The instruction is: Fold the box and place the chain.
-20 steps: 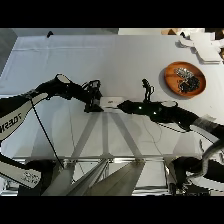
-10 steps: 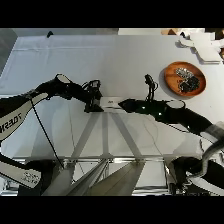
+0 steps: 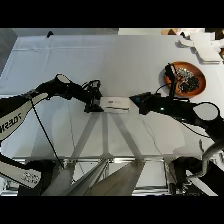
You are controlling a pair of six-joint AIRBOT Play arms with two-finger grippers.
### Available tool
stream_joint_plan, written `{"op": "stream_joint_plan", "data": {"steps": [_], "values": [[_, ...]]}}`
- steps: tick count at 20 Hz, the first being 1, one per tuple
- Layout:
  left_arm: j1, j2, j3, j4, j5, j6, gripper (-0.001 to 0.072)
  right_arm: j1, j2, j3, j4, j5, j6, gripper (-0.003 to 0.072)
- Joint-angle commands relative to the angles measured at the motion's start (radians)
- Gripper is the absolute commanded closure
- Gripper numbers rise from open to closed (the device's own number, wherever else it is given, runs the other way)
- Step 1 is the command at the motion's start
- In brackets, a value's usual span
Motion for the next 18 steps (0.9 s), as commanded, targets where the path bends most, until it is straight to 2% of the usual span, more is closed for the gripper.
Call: {"op": "stream_joint_plan", "data": {"steps": [1, 4, 7, 12, 17, 18], "values": [[0.000, 0.000, 0.000, 0.000, 0.001, 0.000, 0.0452, -0.072, 0.045, 0.001, -0.504, 0.014, 0.317, 0.0677], [0.000, 0.000, 0.000, 0.000, 0.001, 0.000, 0.0452, -0.163, 0.045, 0.001, -0.879, 0.055, 0.639, 0.0677], [0.000, 0.000, 0.000, 0.000, 0.001, 0.000, 0.0452, -0.292, 0.045, 0.001, -1.039, 0.134, 0.735, 0.0677], [0.000, 0.000, 0.000, 0.000, 0.000, 0.000, 0.0452, -0.450, 0.045, 0.001, -1.044, 0.224, 0.735, 0.0676], [0.000, 0.000, 0.000, 0.000, 0.000, 0.000, 0.0457, -0.462, 0.045, 0.001, -1.044, 0.237, 0.735, 0.0676], [0.000, 0.000, 0.000, 0.000, 0.000, 0.000, 0.0482, -0.462, 0.045, 0.001, -1.044, 0.237, 0.735, 0.0676]]}}
